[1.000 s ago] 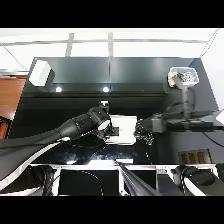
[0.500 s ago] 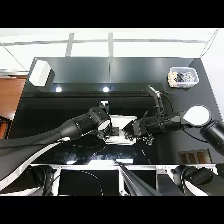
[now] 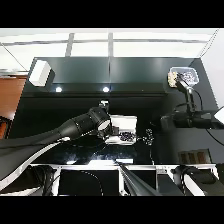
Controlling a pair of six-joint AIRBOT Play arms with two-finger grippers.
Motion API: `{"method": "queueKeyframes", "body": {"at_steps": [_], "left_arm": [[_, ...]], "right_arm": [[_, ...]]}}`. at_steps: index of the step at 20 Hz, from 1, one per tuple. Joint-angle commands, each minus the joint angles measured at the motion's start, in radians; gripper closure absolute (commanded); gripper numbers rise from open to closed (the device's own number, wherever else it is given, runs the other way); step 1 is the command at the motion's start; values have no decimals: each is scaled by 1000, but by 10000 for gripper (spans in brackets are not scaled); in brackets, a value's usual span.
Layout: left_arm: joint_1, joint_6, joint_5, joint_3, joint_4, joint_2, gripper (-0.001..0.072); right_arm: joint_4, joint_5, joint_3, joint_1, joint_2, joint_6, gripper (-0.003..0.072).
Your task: Fold the box and place the chain.
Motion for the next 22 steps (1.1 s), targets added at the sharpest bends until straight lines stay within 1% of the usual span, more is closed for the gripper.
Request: {"method": "queueKeyframes", "body": {"at_steps": [1,3,5,7,8,11,14,17,22], "left_arm": [[0,0,6,0,0,0,680],[0,0,6,0,0,0,680],[0,0,6,0,0,0,680],[0,0,6,0,0,0,680],[0,0,6,0,0,0,680],[0,0,6,0,0,0,680],[0,0,6,0,0,0,680],[0,0,6,0,0,0,680],[0,0,6,0,0,0,679]], "right_arm": [[-112,-82,-140,-69,12,-168,-34],[-111,-112,-232,-18,10,-332,-34],[-111,-154,-296,41,10,-508,-34],[-111,-214,-322,87,9,-625,-34],[-96,-255,-322,106,5,-651,-34],[-7,-343,-322,135,-7,-774,-34],[20,-392,-322,135,-37,-792,-34],[20,-398,-322,135,-61,-792,-34],[19,-441,-323,135,-71,-787,-34]]}}
